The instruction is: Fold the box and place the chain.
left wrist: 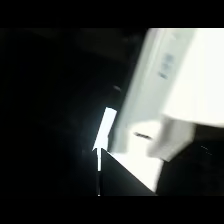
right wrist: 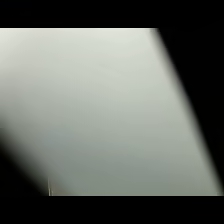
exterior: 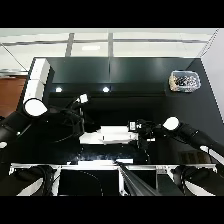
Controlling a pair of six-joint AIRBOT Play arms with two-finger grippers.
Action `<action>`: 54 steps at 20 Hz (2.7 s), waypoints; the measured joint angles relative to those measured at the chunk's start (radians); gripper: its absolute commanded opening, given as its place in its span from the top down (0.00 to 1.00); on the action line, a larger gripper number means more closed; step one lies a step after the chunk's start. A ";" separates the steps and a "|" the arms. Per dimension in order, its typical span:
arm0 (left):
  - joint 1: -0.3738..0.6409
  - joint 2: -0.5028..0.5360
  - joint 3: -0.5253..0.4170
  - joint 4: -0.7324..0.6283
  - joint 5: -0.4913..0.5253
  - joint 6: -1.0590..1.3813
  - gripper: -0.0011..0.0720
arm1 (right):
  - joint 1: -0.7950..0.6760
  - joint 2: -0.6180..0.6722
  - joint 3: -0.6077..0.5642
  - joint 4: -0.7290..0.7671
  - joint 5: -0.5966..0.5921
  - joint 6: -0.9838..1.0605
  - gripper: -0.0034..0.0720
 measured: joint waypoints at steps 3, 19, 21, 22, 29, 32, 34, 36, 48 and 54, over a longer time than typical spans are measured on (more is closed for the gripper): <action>-0.025 0.022 -0.020 0.016 -0.167 -0.132 0.95 | 0.000 0.000 0.000 -0.002 -0.002 -0.003 0.63; -0.151 -0.116 -0.204 -0.708 0.389 0.050 0.95 | 0.001 0.000 0.000 0.000 -0.007 -0.006 0.63; -0.161 -0.157 -0.206 -0.705 0.403 0.067 0.95 | 0.001 0.000 0.000 -0.001 -0.007 -0.006 0.63; -0.172 -0.173 -0.206 -0.690 0.409 0.073 0.95 | 0.001 0.000 0.000 -0.001 -0.007 -0.006 0.63; -0.219 -0.208 -0.192 -0.603 0.431 0.089 0.95 | 0.001 0.000 0.000 -0.001 -0.007 -0.007 0.63; -0.181 -0.164 -0.160 -0.510 0.385 0.082 0.95 | 0.001 0.000 0.000 -0.001 -0.007 -0.006 0.63; -0.137 -0.101 -0.146 -0.412 0.344 0.056 0.95 | 0.001 0.000 0.000 0.000 -0.007 -0.006 0.63; -0.085 -0.022 -0.140 -0.254 0.273 0.029 0.95 | 0.001 0.000 0.000 0.000 -0.007 -0.006 0.63; -0.121 0.112 -0.194 0.162 0.062 0.141 0.02 | 0.001 0.000 0.000 0.000 -0.008 -0.006 0.63; -0.229 0.013 -0.201 0.070 0.248 0.185 0.05 | 0.001 0.000 0.000 0.000 -0.009 -0.005 0.63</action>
